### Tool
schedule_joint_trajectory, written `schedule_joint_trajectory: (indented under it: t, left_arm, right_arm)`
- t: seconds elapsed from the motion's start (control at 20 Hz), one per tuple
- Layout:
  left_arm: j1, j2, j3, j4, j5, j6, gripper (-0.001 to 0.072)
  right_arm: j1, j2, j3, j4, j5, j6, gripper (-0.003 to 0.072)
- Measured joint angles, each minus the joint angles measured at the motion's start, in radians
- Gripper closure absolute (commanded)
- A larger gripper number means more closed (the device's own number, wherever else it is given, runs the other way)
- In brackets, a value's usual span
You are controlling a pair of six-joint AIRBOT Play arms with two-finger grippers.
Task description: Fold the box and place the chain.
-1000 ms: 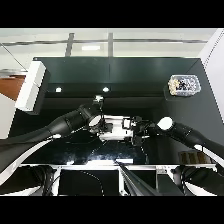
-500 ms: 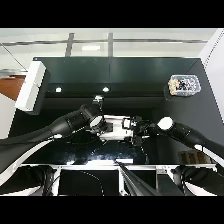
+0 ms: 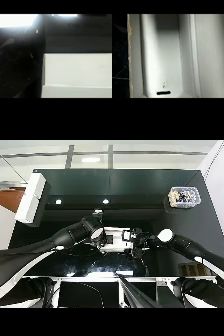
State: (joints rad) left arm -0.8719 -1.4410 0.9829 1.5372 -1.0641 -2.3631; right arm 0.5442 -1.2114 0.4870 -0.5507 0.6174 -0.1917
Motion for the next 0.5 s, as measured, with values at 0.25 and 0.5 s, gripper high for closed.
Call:
schedule_joint_trajectory:
  t: [0.25,0.5]
  left_arm:
    - [0.000,-0.001,0.000,0.006,-0.009,-0.003,0.0682]
    - [0.000,-0.001,0.000,0.006,-0.010,-0.003,0.0682]
  right_arm:
    - [0.000,0.000,0.000,0.000,0.001,0.000,0.0162]
    - [0.000,0.000,0.000,0.000,0.001,0.000,0.0162]
